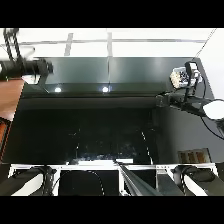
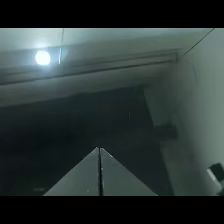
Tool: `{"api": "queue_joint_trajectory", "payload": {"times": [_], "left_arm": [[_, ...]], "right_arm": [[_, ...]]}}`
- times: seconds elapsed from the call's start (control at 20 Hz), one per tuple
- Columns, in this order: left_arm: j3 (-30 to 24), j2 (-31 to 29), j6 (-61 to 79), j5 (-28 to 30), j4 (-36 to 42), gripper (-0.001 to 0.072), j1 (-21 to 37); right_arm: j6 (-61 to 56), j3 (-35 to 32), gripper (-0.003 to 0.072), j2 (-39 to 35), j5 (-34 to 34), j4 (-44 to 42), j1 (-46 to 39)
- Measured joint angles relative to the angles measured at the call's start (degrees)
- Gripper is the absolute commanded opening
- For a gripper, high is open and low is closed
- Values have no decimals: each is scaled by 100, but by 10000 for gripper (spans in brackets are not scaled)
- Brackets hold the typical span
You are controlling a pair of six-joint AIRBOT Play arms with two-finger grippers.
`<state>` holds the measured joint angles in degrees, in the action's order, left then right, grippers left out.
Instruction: Fold the box and place the chain.
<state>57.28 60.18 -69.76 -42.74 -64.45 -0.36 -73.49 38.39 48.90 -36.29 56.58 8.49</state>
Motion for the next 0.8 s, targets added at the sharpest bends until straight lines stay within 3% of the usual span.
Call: {"api": "queue_joint_trajectory", "payload": {"times": [0.15,0.3,0.8], "left_arm": [[-1589,-1012,44,579,22,22,-39],[-2321,-1530,83,833,39,22,2],[-2771,-1825,96,1062,48,22,28]], "right_arm": [[-7,-94,12,184,293,420,92],[-11,-131,13,271,422,732,127],[-26,-149,13,317,522,962,144]]}}
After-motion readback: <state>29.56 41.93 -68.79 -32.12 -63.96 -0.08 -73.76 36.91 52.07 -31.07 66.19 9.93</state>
